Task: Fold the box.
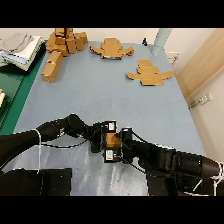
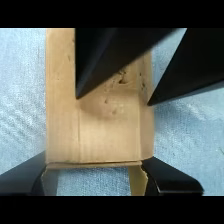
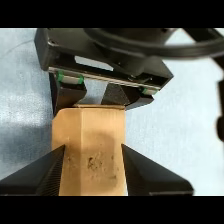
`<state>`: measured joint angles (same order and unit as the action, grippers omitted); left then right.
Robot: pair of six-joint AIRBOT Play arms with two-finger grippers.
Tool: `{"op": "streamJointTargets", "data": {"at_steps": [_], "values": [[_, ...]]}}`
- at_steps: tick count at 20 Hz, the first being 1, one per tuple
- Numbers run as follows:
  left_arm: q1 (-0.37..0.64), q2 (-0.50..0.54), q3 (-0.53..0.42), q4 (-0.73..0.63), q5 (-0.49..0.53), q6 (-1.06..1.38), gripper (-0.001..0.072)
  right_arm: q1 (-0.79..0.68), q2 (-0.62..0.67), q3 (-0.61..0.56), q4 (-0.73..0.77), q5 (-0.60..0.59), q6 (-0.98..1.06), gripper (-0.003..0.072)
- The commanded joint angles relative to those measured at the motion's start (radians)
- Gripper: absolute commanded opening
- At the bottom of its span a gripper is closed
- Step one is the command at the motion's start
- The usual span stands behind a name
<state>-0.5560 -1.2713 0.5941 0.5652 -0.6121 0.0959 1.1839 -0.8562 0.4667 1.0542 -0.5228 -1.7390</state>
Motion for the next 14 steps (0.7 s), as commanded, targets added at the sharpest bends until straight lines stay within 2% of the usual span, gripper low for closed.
{"op": "streamJointTargets", "data": {"at_steps": [1, 6, 8, 12, 13, 14], "values": [[0.001, 0.0, 0.0, 0.0, 0.0, 0.0, 0.0447, 0.015, -0.016, 0.0, -0.056, 0.002, 0.055, 0.0521], [0.001, 0.0, 0.0, 0.0, 0.0, 0.0, 0.0448, 0.014, -0.031, 0.0, -0.086, -0.004, 0.056, 0.0518], [0.001, 0.0, 0.0, 0.0, 0.001, 0.0, 0.0448, 0.015, -0.034, 0.0, -0.092, -0.003, 0.056, 0.0437], [0.001, 0.0, 0.0, 0.0, 0.001, 0.0, 0.0448, 0.015, -0.034, 0.0, -0.089, -0.01, 0.056, 0.0437], [0.001, 0.0, 0.0, 0.0, 0.001, 0.0, 0.0448, 0.015, -0.034, 0.0, -0.089, -0.011, 0.056, 0.0405], [0.001, 0.0, 0.0, 0.0, 0.0, 0.0, 0.0448, 0.015, -0.034, 0.0, -0.089, -0.013, 0.056, 0.0312]]}}
